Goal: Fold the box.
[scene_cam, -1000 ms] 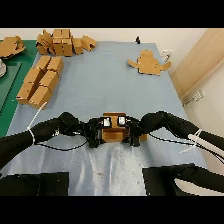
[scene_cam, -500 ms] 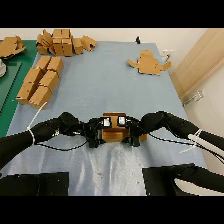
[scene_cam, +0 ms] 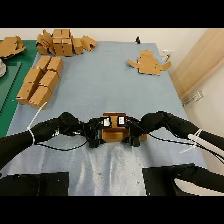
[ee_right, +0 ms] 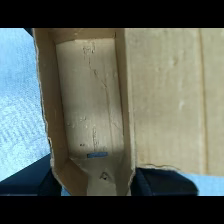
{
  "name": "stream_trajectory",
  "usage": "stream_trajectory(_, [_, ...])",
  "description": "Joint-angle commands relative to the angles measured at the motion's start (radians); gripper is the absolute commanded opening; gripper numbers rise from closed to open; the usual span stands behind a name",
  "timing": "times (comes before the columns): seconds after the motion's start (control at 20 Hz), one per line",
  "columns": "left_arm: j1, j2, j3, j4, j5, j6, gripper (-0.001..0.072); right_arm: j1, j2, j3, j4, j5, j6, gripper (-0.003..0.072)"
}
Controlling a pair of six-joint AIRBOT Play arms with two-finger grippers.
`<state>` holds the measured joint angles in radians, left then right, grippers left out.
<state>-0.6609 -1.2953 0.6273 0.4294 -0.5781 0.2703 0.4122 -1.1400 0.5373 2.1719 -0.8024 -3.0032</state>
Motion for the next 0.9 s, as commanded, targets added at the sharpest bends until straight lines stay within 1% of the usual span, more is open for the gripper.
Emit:
stream_trajectory(0.0, [0.000, 0.000, 0.001, 0.000, 0.000, 0.002, 0.0351, -0.001, 0.001, 0.000, -0.010, -0.011, 0.000, 0.0550])
stream_trajectory(0.05, [0.000, 0.000, 0.001, 0.000, 0.000, 0.002, 0.0351, -0.001, 0.001, 0.000, -0.010, -0.021, 0.000, 0.0566])
stream_trajectory(0.65, [0.000, 0.000, 0.001, 0.000, 0.000, 0.002, 0.0351, -0.001, 0.001, 0.000, -0.014, -0.026, 0.000, 0.0566])
stream_trajectory(0.85, [0.000, 0.000, 0.001, 0.000, 0.000, 0.002, 0.0351, -0.019, 0.001, 0.012, -0.014, -0.026, 0.066, 0.0568])
